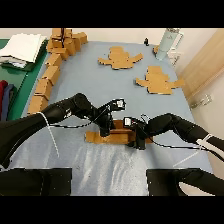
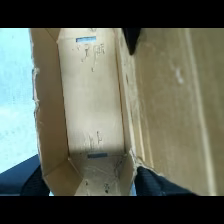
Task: Fold the box.
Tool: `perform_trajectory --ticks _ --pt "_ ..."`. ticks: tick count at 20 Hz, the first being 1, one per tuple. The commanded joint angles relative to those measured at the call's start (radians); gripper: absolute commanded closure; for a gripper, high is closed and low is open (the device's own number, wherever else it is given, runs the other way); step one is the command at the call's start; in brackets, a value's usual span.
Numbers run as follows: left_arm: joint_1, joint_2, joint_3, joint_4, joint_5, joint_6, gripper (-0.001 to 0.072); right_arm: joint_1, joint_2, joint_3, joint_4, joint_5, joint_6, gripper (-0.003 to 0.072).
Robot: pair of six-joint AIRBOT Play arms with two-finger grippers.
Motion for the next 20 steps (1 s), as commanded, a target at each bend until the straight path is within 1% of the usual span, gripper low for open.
perform_trajectory --ticks 1,4,5,6,7,20 --pt "0.000 0.000 0.001 0.000 0.000 0.000 0.0694 0.001 -0.004 -0.006 0.000 0.004 0.000 -0.0034" --pt "0.000 0.000 0.001 0.000 0.000 0.000 0.0694 0.001 -0.004 -0.014 0.000 0.006 0.000 -0.0034" --pt "0.000 0.000 0.001 0.000 0.000 0.000 0.0695 0.001 -0.004 -0.014 0.001 0.009 0.000 0.0011" --pt "0.000 0.000 0.001 0.000 0.000 0.000 0.0695 0.001 -0.004 -0.014 0.000 0.009 0.000 0.0101" --pt "0.000 0.000 0.001 0.000 0.000 0.000 0.0694 0.001 -0.004 -0.014 0.001 0.011 0.000 0.0112" --pt "0.000 0.000 0.001 0.000 0.000 0.000 0.0695 0.002 -0.004 -0.014 0.000 0.010 0.000 0.0112"
